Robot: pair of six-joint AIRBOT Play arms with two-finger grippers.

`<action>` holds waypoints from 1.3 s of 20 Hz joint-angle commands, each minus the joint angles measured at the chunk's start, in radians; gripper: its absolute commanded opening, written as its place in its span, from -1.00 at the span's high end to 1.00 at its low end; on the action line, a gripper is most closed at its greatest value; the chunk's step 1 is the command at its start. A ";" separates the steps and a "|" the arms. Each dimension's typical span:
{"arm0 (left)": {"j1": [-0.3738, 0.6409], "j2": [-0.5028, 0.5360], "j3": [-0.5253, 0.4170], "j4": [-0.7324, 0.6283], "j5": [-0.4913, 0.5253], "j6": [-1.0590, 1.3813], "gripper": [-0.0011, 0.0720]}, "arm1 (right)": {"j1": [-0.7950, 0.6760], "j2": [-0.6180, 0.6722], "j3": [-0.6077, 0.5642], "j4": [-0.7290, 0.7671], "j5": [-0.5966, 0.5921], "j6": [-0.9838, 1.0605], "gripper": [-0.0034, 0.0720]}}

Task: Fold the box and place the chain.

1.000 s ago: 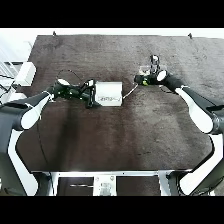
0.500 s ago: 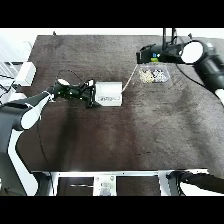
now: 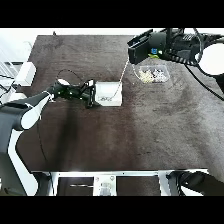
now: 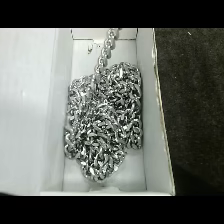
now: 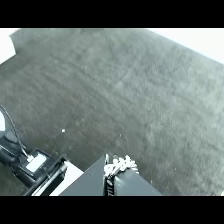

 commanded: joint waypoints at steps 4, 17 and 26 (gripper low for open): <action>0.000 0.000 0.000 0.000 0.000 0.000 -0.31 | 0.070 0.007 0.091 -0.043 -0.022 0.007 0.89; 0.000 0.000 0.000 0.000 0.000 0.000 -0.31 | 0.069 -0.004 0.149 -0.054 -0.291 0.000 0.89; 0.000 0.000 0.000 0.000 0.000 0.000 -0.31 | 0.069 -0.008 0.148 -0.054 -0.353 0.000 0.88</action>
